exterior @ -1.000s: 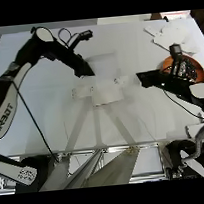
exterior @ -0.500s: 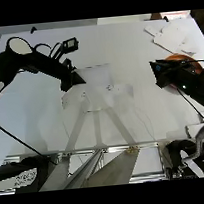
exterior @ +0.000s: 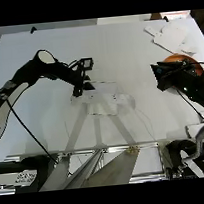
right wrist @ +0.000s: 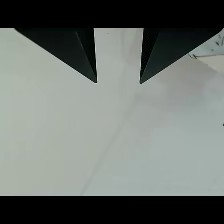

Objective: Fold the box and place the chain.

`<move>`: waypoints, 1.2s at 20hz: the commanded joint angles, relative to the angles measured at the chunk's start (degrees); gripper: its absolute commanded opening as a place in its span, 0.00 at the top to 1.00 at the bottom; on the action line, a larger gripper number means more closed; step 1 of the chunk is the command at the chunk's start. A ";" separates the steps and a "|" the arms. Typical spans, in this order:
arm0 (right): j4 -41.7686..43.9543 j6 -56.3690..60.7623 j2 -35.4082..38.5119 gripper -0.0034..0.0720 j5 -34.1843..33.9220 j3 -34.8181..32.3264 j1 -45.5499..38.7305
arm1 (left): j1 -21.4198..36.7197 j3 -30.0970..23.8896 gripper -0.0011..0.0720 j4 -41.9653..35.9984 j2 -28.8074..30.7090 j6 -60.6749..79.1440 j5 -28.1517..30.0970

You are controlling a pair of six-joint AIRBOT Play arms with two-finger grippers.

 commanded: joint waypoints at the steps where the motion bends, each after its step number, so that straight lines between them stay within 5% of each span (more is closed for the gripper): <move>1: -0.59 0.15 0.07 0.56 0.15 0.04 0.00 | -2.97 -0.07 0.98 -1.73 -2.64 3.50 6.51; 5: -0.59 0.15 0.04 0.56 0.17 0.04 0.00 | -2.97 -0.07 0.98 -2.71 -4.24 3.17 10.32; 24: -0.79 0.15 -2.03 0.56 2.16 0.04 0.02 | -2.97 -0.07 0.98 0.68 -6.64 -1.77 8.74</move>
